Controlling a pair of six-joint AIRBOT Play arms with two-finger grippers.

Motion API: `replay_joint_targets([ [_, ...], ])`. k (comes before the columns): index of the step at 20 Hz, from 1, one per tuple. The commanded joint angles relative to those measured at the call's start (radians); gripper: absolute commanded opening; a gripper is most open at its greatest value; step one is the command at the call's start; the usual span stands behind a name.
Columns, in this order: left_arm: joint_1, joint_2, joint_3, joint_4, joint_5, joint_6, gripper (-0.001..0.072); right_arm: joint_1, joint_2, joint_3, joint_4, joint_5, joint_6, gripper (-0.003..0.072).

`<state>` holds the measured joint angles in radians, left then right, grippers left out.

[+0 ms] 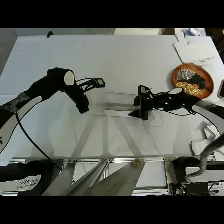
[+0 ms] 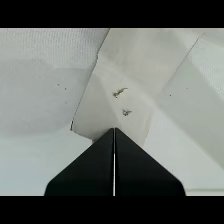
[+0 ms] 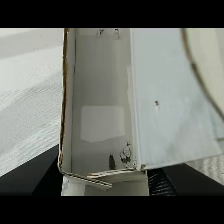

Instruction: Fold the box and place the chain.

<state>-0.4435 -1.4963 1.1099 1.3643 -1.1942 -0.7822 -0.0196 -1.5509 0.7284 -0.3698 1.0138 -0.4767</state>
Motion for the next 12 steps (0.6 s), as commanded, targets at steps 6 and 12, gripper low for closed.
replay_joint_targets([
  [6,-0.001,0.029,0.0,-0.241,0.032,0.175,0.0541,0.0,0.001,0.001,0.0,0.0,0.0,0.0461],
  [12,-0.001,0.026,0.0,-0.28,0.097,0.426,0.0543,0.0,0.001,0.001,0.0,0.0,0.0,0.0461],
])
